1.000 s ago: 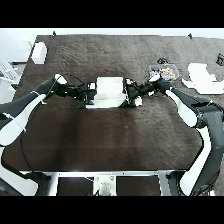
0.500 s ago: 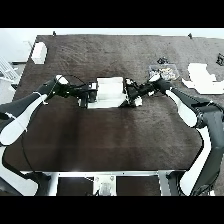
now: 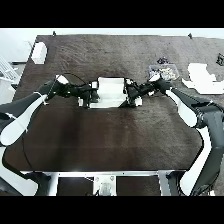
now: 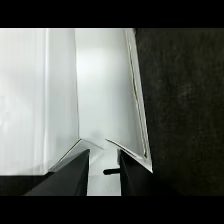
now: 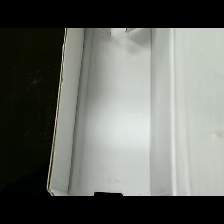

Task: Fold the box and place the chain.

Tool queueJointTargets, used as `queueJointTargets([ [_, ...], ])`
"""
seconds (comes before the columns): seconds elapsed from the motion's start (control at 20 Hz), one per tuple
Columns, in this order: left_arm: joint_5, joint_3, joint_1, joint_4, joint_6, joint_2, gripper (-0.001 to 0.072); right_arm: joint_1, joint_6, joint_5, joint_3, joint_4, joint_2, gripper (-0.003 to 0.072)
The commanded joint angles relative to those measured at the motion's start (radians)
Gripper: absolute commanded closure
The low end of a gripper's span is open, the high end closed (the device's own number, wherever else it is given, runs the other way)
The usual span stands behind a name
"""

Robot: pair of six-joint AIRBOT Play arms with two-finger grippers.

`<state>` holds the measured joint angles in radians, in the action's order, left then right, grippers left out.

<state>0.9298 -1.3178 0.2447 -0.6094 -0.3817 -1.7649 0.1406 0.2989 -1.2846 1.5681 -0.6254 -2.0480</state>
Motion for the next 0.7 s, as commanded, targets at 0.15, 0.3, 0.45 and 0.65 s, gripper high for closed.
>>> queueJointTargets([
  [0.15,0.005,0.000,-0.002,0.050,-0.005,0.000,0.0479,0.001,0.000,0.001,0.000,0.000,0.000,0.0175],
  [0.3,0.007,0.000,-0.002,0.058,-0.005,-0.018,0.0450,0.001,0.000,0.001,0.000,0.001,0.000,0.0175],
  [0.45,0.007,-0.001,-0.002,0.068,-0.004,-0.037,0.0443,0.001,0.000,0.001,0.000,0.001,0.000,0.0175],
  [0.65,0.005,-0.001,-0.002,0.101,-0.005,-0.046,0.0323,0.001,0.000,0.001,0.000,0.000,0.000,0.0175],
])
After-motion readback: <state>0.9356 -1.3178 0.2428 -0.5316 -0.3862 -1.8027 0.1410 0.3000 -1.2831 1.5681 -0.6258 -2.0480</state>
